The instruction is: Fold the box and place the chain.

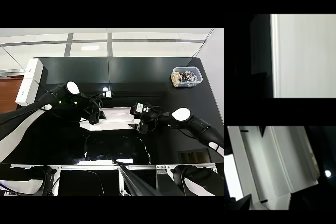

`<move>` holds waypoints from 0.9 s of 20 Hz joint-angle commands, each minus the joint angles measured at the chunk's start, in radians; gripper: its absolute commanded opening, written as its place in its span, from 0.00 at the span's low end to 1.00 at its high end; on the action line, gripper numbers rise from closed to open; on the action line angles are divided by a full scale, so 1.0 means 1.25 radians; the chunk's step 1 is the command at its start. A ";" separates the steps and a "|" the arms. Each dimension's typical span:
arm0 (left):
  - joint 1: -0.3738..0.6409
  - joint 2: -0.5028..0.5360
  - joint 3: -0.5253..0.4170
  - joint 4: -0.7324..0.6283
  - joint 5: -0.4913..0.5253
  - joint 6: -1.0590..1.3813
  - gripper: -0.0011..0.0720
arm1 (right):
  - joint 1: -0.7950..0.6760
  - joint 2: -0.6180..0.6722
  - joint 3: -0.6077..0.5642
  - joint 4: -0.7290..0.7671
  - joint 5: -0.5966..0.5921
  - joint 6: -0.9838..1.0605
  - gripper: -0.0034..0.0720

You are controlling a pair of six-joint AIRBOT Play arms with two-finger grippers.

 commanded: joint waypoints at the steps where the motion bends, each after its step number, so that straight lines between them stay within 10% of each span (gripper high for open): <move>1: 0.000 0.001 0.000 0.001 0.006 0.007 0.05 | -0.027 -0.034 0.011 0.020 0.035 -0.030 0.98; 18: -0.039 0.008 -0.001 0.035 0.086 0.002 0.05 | -0.021 -0.109 0.018 0.024 0.088 -0.140 0.98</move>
